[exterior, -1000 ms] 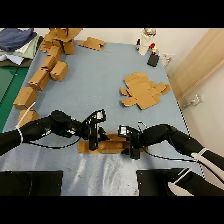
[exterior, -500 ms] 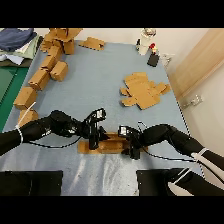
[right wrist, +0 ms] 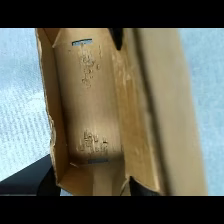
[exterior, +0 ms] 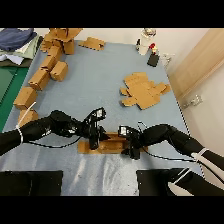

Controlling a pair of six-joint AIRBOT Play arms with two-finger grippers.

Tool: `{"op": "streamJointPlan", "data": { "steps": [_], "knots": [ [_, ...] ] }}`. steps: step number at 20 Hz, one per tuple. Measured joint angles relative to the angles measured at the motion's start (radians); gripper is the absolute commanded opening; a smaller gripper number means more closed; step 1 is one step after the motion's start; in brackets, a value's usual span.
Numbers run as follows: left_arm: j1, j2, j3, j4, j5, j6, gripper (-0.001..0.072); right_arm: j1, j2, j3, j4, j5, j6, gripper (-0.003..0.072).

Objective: Fold the box.

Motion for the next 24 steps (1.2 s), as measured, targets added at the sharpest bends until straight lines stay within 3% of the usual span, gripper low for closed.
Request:
{"op": "streamJointPlan", "data": {
  "steps": [12, 13, 14, 15, 19, 20, 21, 22, 23, 24],
  "knots": [
    [0.002, 0.000, 0.000, 0.010, 0.007, -0.056, 0.0016, 0.000, 0.000, 0.000, 0.000, 0.000, 0.000, 0.0517],
    [0.002, 0.000, 0.000, 0.011, 0.008, -0.058, 0.0045, 0.000, 0.000, 0.000, 0.000, -0.001, 0.000, 0.0517],
    [0.002, 0.000, 0.000, 0.011, 0.008, -0.058, 0.0250, 0.000, 0.000, 0.000, 0.000, -0.001, 0.000, 0.0517],
    [0.002, 0.000, 0.000, 0.011, 0.011, -0.059, 0.0325, 0.000, 0.000, 0.000, 0.000, -0.001, 0.001, 0.0517],
    [0.002, 0.000, 0.000, 0.014, 0.022, -0.084, 0.0328, 0.000, 0.000, 0.000, 0.001, -0.002, 0.000, 0.0517],
    [0.005, 0.001, 0.000, 0.018, 0.024, -0.090, 0.0394, 0.000, 0.000, 0.000, 0.001, -0.002, 0.000, 0.0517],
    [0.007, 0.005, 0.000, 0.027, 0.027, -0.100, 0.0545, 0.000, 0.000, 0.000, 0.001, -0.002, 0.000, 0.0517],
    [0.015, 0.012, 0.000, 0.046, 0.029, -0.124, 0.0628, 0.000, 0.000, 0.000, 0.001, -0.002, 0.000, 0.0516],
    [0.027, 0.021, 0.000, 0.073, 0.029, -0.163, 0.0675, 0.000, 0.000, 0.000, 0.001, -0.002, 0.000, 0.0517],
    [0.044, 0.036, 0.000, 0.110, 0.029, -0.217, 0.0675, 0.000, 0.000, 0.000, 0.001, -0.002, 0.000, 0.0517]
  ]
}}
